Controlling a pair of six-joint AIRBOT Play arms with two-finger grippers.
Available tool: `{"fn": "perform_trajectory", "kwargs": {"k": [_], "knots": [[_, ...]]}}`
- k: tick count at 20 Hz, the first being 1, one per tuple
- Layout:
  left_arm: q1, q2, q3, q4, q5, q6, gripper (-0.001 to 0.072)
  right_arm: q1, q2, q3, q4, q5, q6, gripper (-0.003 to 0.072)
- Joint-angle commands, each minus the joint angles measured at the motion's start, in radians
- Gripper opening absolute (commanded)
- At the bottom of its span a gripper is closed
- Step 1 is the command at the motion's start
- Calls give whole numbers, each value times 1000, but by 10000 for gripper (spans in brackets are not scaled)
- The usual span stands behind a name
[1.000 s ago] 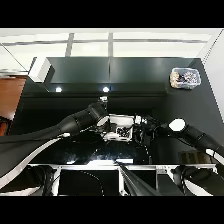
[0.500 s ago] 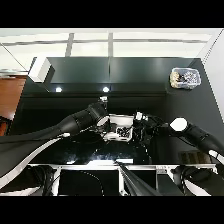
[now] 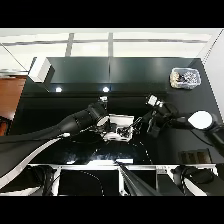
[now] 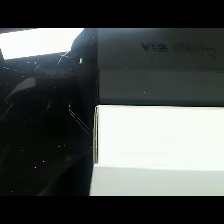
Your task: Fold the box and place the chain.
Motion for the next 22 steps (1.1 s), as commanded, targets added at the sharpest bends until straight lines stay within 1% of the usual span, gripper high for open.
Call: {"fn": "perform_trajectory", "kwargs": {"k": [1,3,6,7,10,15,17,18,20,21,22], "knots": [[0,-1,0,0,0,0,30,-28,37,95,49,206,132,31],[0,-1,0,0,1,0,30,-28,37,147,177,246,161,31],[0,-1,0,0,1,0,30,-28,37,200,399,246,172,32],[0,-1,0,0,1,0,30,-28,37,211,450,245,172,32],[0,-1,0,0,1,0,30,-27,37,233,546,246,172,39],[0,-1,0,0,1,0,30,-27,37,291,645,246,173,39],[0,-1,0,0,1,0,30,-27,37,304,605,240,177,40],[0,-1,0,0,1,0,30,-24,35,303,526,239,208,40],[0,-1,0,0,1,0,30,-2,33,288,319,238,301,40],[0,-1,0,0,2,0,30,9,33,266,277,237,321,40],[0,-1,0,0,2,0,30,19,33,231,270,229,322,40]]}}
